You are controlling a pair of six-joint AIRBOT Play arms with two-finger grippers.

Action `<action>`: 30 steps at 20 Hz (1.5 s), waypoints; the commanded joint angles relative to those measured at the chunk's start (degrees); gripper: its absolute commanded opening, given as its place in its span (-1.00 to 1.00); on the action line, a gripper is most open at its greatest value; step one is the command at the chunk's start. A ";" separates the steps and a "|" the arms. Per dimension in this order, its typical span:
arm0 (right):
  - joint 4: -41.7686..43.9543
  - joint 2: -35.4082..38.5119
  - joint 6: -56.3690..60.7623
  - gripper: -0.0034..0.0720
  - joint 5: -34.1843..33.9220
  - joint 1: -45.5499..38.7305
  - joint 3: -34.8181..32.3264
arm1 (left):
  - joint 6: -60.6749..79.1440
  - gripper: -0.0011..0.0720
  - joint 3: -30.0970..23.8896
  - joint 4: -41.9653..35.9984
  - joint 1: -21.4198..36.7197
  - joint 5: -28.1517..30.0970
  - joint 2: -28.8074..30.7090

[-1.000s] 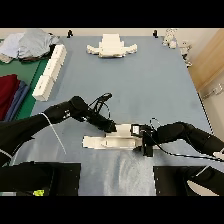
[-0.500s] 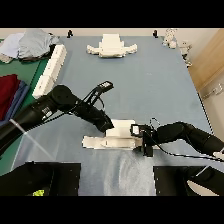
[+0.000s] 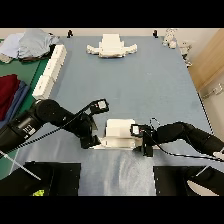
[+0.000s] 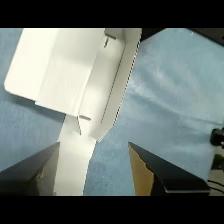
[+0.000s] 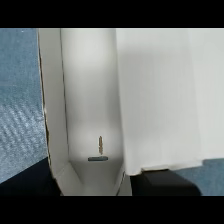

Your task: Fold the box.

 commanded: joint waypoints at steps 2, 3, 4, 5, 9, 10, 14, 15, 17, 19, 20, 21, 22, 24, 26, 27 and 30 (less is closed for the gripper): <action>0.00 0.07 0.04 0.43 0.00 0.04 0.00 | 14.75 0.84 -9.14 -0.74 3.56 4.90 1.27; 0.02 0.07 0.02 0.43 0.00 0.04 0.00 | 19.37 0.84 -11.39 -2.45 3.43 8.48 1.27; 0.02 0.07 0.02 0.43 0.00 0.04 0.00 | 23.58 0.84 -13.38 -5.01 3.21 11.85 1.27; 0.00 0.07 0.04 0.43 0.00 0.04 0.00 | 27.58 0.84 -15.19 -7.63 2.86 14.99 1.20; 0.00 0.07 0.04 0.43 -0.02 0.04 0.00 | 34.21 0.83 -17.33 -11.45 1.95 19.54 -0.68; 0.00 0.07 0.02 0.43 0.00 0.04 0.00 | 36.24 0.83 -17.33 -13.33 1.95 20.39 -1.55; 0.00 0.07 0.02 0.43 0.00 0.04 0.00 | 44.46 0.44 -17.27 -21.16 0.07 22.29 -4.66; 0.00 0.07 0.04 0.43 0.00 0.04 0.00 | 45.16 0.12 -17.22 -21.27 -0.85 22.32 -4.94; 0.00 0.07 0.02 0.43 0.00 0.04 0.00 | 45.55 -0.03 -17.22 -21.84 -2.38 23.39 -5.46; 0.00 0.07 0.02 0.43 0.00 0.04 0.00 | 45.59 -0.60 -17.18 -22.34 -3.04 24.74 -5.84; 0.00 0.07 0.04 0.43 0.00 0.04 0.00 | 45.59 -0.66 -17.18 -22.38 -3.06 24.96 -5.99; 0.00 0.07 0.02 0.43 0.00 0.04 0.00 | 45.59 -0.66 -17.18 -22.36 -3.04 25.51 -6.10; 0.00 0.07 0.04 0.43 0.00 0.04 0.00 | 45.59 -0.66 -17.16 -22.38 -3.04 26.03 -6.12; 0.00 0.07 0.04 0.43 0.00 0.04 0.00 | 45.92 -0.66 -17.16 -22.97 -3.04 26.36 -6.21; 0.00 0.07 0.02 0.43 0.00 0.04 0.00 | 47.60 -0.66 -17.16 -25.00 -3.06 26.34 -6.71; 0.00 0.07 0.04 0.43 0.00 0.04 0.00 | 49.07 -0.66 -17.16 -26.67 -3.23 26.40 -7.13; 0.00 0.07 0.04 0.43 0.00 0.04 0.00 | 52.63 -0.66 -17.11 -30.77 -4.35 27.54 -8.37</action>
